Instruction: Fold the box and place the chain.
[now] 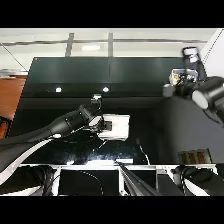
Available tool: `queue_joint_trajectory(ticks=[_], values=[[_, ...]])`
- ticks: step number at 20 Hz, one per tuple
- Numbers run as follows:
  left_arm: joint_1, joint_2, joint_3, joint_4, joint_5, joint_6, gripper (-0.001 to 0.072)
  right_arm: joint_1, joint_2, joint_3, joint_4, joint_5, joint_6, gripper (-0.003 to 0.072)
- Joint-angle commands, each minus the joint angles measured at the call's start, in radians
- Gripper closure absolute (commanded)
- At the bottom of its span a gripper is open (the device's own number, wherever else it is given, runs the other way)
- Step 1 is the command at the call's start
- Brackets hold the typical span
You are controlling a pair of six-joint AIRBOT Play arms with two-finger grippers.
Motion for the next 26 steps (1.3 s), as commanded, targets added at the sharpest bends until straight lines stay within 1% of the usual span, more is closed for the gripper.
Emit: queue_joint_trajectory(ticks=[1, 2, 3, 5, 6, 7, 9, 10, 11, 12, 14, 19, 21, 22, 23, 26], values=[[0.000, 0.000, 0.000, 0.000, 0.001, 0.000, 0.0682, -0.295, -0.114, 0.017, 0.059, -0.315, -0.021, -0.0025], [0.000, 0.000, 0.000, 0.000, 0.001, 0.000, 0.0683, -0.373, -0.187, 0.068, 0.175, -0.351, -0.021, -0.0025], [0.000, 0.000, 0.000, 0.000, 0.001, 0.000, 0.0682, -0.432, -0.271, 0.141, 0.280, -0.344, -0.021, -0.0024], [0.000, 0.000, 0.000, 0.000, 0.001, 0.000, 0.0682, -0.505, -0.451, 0.319, 0.427, -0.264, -0.017, -0.0024], [0.000, 0.000, 0.000, 0.000, 0.000, 0.000, 0.0682, -0.525, -0.543, 0.423, 0.491, -0.180, -0.010, -0.0024], [0.000, 0.000, 0.000, 0.000, 0.000, 0.000, 0.0682, -0.536, -0.640, 0.551, 0.529, -0.056, 0.023, -0.0024], [0.000, 0.000, 0.000, 0.000, 0.001, 0.000, 0.0682, -0.537, -0.793, 0.759, 0.524, 0.127, 0.038, -0.0021], [0.000, 0.000, 0.000, 0.000, 0.000, 0.000, 0.0682, -0.537, -0.845, 0.821, 0.524, 0.178, 0.067, -0.0013], [0.000, 0.000, 0.000, 0.000, 0.000, 0.000, 0.0682, -0.539, -0.882, 0.861, 0.525, 0.204, 0.128, 0.0034], [0.000, 0.000, 0.000, 0.000, 0.000, 0.000, 0.0682, -0.541, -0.902, 0.878, 0.530, 0.203, 0.177, 0.0095], [0.000, 0.000, 0.000, 0.000, 0.001, 0.000, 0.0682, -0.541, -0.918, 0.880, 0.541, 0.166, 0.237, 0.0095], [0.000, 0.000, 0.000, 0.000, 0.001, 0.000, 0.0683, -0.543, -0.933, 0.880, 0.553, 0.156, 0.293, 0.0095], [0.000, 0.000, 0.000, 0.000, 0.001, 0.000, 0.0682, -0.543, -0.939, 0.880, 0.576, 0.171, 0.293, 0.0095], [0.000, 0.000, 0.000, 0.000, 0.001, 0.000, 0.0682, -0.543, -0.942, 0.880, 0.574, 0.182, 0.292, 0.0135], [0.000, 0.000, 0.000, 0.000, 0.001, 0.000, 0.0683, -0.543, -0.945, 0.880, 0.566, 0.193, 0.292, 0.0144], [0.000, 0.000, 0.000, 0.000, 0.001, 0.000, 0.0682, -0.542, -0.951, 0.880, 0.565, 0.214, 0.290, 0.0144]])
